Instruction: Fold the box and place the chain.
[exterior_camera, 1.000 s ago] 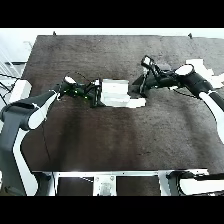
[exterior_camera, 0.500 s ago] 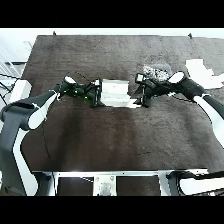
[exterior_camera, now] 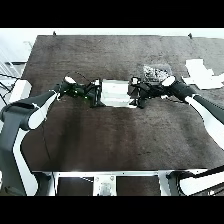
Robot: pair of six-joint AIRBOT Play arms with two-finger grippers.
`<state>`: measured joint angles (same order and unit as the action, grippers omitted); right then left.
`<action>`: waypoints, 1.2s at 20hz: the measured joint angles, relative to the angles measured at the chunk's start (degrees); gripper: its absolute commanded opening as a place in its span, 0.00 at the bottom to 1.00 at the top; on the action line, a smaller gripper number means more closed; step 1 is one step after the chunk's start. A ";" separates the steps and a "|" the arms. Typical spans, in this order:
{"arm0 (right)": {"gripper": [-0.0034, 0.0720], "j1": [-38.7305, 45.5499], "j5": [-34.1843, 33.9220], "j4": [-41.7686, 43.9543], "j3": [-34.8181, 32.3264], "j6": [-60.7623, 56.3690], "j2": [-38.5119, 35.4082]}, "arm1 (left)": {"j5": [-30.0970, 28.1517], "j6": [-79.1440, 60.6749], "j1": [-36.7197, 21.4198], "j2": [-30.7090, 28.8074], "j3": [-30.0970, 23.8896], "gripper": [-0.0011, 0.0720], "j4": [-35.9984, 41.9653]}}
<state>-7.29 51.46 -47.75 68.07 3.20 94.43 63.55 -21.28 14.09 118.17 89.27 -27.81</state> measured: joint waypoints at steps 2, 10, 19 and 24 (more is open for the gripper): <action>0.50 -0.61 -0.35 0.59 0.00 0.15 0.33 | 0.00 0.00 0.00 0.00 0.00 0.87 0.00; 0.40 -3.54 -1.95 3.58 0.00 1.73 0.72 | 0.07 0.00 -0.02 0.00 -0.02 0.87 -0.04; 0.58 -4.07 -3.87 7.76 0.00 5.31 2.38 | 0.02 0.02 -0.04 0.00 -0.02 0.87 -0.04; 0.80 -4.09 -3.93 8.81 0.00 7.39 2.80 | -0.09 0.02 -0.04 0.00 -0.02 0.87 -0.02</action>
